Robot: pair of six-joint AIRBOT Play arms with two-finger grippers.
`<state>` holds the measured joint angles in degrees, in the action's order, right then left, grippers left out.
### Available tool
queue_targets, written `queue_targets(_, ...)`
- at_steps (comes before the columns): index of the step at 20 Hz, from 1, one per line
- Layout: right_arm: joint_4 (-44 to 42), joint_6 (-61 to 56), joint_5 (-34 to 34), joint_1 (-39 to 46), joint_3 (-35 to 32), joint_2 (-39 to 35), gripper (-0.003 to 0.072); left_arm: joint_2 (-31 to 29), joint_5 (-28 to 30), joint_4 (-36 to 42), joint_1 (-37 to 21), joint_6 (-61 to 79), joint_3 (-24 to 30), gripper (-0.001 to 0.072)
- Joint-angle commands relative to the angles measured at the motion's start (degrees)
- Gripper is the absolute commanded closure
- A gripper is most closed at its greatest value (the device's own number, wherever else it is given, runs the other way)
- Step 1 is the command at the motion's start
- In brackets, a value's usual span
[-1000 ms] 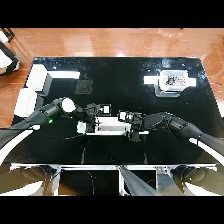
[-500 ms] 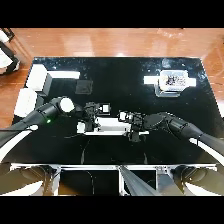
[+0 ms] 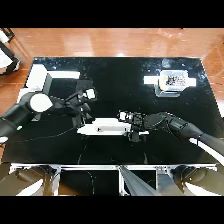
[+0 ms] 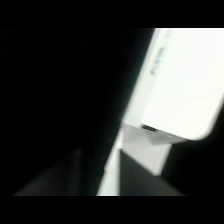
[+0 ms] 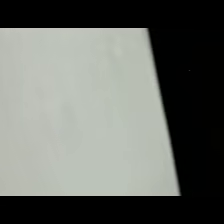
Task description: Fold the box and place the chain.
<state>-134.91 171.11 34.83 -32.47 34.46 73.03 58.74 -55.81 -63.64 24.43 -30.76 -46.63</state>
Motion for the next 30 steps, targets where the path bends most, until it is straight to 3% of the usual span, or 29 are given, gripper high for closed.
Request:
queue_targets(1, 0.0, -0.1, 0.4, 0.0, 0.0, 0.0, 0.0507, -4.7, -15.7, 1.0, -0.8, -12.9, 0.0, 0.0684)
queue_targets(2, 0.0, -0.1, 0.6, 0.0, 0.0, 0.0, 0.0508, -4.7, -20.2, 3.0, -0.8, -13.4, 0.2, 0.0690)
queue_targets(4, 0.0, -0.1, 1.2, 0.0, 0.0, 0.0, 0.0507, -4.8, -19.7, 9.4, 0.6, -13.3, 2.3, 0.0691)
queue_targets(7, 0.0, -0.7, 1.8, 0.0, 0.0, 0.0, 0.0508, -4.8, -3.8, 13.0, 6.4, -13.0, 6.4, 0.0691)
queue_targets(11, 0.2, -0.7, 1.9, 0.0, 0.0, 0.0, 0.0508, -3.3, 24.0, 13.5, 11.9, -13.0, 7.9, 0.0689)
queue_targets(13, 0.2, -0.7, 1.8, 0.0, 0.0, 0.0, 0.0508, -1.4, 31.2, 13.2, 12.8, -13.0, 7.9, 0.0690)
queue_targets(15, 0.2, -0.7, 1.8, 0.0, 0.0, 0.0, 0.0508, 2.0, 34.8, 13.1, 12.7, -13.0, 7.9, 0.0689)
queue_targets(21, 0.2, -0.7, 1.8, 0.0, 0.0, 0.0, 0.0508, 12.5, 35.6, 13.2, 12.6, -13.0, 7.8, 0.0689)
queue_targets(24, 0.2, -0.7, 1.8, 0.0, 0.0, 0.0, 0.0508, 13.8, 33.5, 12.5, 12.6, -12.8, 7.8, 0.0689)
queue_targets(27, 0.2, -0.7, 1.8, 0.0, 0.0, 0.0, 0.0508, 12.9, 22.8, 1.7, 11.8, -12.5, 4.4, 0.0688)
queue_targets(30, 0.2, -0.7, 1.8, 0.0, 0.0, 0.0, 0.0508, 9.1, 12.1, -3.8, 7.4, -18.1, 0.8, 0.0689)
